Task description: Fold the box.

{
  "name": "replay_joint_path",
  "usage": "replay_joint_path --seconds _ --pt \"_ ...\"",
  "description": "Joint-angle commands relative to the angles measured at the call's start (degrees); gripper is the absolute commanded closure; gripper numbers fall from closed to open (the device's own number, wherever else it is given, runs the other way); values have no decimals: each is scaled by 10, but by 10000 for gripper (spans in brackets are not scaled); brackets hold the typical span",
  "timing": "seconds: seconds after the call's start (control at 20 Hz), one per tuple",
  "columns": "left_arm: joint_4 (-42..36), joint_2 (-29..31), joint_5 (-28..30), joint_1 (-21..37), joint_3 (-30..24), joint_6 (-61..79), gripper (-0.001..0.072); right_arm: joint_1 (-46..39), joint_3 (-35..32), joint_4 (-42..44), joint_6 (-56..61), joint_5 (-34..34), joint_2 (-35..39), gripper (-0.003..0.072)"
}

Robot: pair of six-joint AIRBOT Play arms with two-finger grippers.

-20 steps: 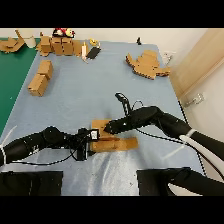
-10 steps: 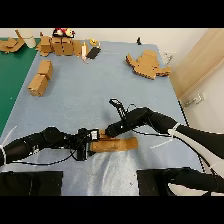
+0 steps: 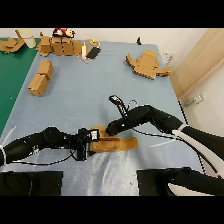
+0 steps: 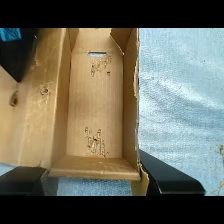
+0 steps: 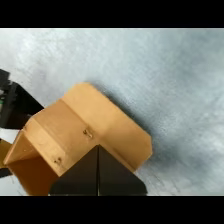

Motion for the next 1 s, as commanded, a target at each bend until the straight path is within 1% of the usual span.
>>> replay_joint_path --seconds 0.0,0.1,0.15,0.25,0.35,0.5,0.55,0.6,0.65,0.75,0.85,0.95 --pt "0 0 0 0 0 0 216 0 16 -150 73 -13 85 685" --pt "0 0 0 0 0 0 215 0 16 -244 122 -31 163 685" --pt "0 0 0 0 0 0 216 0 14 -266 134 -51 200 684" --pt "0 0 0 0 0 0 216 3 -4 -264 133 -90 261 685" --pt "0 0 0 0 0 0 216 20 -49 -261 132 -118 313 685" --pt "0 0 0 0 0 0 215 61 -130 -261 32 -147 373 681" --pt "0 0 0 0 0 0 215 71 -156 -261 -6 -137 386 570" --pt "0 0 0 0 0 0 216 76 -178 -261 -39 -118 388 318" --pt "0 0 0 0 0 0 215 80 -197 -261 -73 -92 384 242" --pt "0 0 0 0 0 0 216 80 -218 -261 -146 -31 358 241" --pt "0 0 0 0 0 0 215 80 -218 -261 -205 26 314 241" --pt "0 0 0 0 0 0 215 82 -216 -257 -241 75 271 241"
